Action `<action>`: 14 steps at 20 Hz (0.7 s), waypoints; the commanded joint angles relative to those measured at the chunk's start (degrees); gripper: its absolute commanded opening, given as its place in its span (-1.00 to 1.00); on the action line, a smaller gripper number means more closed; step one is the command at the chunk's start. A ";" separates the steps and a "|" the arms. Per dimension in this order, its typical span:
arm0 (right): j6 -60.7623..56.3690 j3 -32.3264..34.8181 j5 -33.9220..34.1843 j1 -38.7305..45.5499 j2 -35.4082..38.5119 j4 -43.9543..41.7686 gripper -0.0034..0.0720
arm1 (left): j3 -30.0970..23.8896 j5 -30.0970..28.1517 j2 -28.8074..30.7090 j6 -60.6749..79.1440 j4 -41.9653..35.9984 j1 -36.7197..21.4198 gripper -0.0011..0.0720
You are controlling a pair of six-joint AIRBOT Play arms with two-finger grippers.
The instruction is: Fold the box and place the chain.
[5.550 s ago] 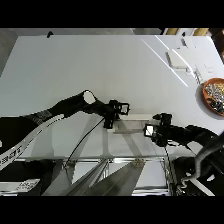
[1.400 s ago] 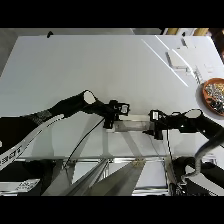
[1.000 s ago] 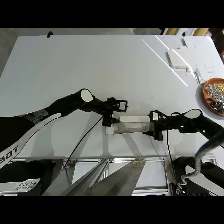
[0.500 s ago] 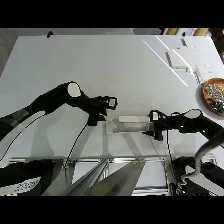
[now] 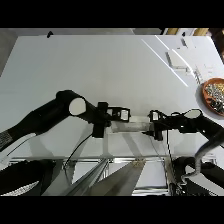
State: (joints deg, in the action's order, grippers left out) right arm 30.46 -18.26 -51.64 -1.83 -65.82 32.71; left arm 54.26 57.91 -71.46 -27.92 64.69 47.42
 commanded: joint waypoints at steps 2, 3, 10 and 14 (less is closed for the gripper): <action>0.04 0.00 -0.02 0.04 0.02 0.02 0.19 | 2.67 -11.41 -3.74 -5.70 -5.22 5.20 -0.96; 0.04 0.00 -0.02 0.04 0.02 0.02 0.19 | 4.24 -13.40 -4.70 -8.57 -5.25 5.18 -0.96; 0.04 0.00 -0.02 0.04 0.02 0.02 0.19 | 7.37 -30.01 -8.02 -18.38 -6.12 3.74 -0.96; 0.04 0.00 0.00 0.04 0.02 0.02 0.19 | 7.28 -28.09 -10.36 -19.26 -5.92 3.21 -0.96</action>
State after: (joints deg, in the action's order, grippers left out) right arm 30.33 -18.26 -51.35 -1.78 -65.82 32.53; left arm 61.41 31.03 -80.36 -45.47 58.76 50.96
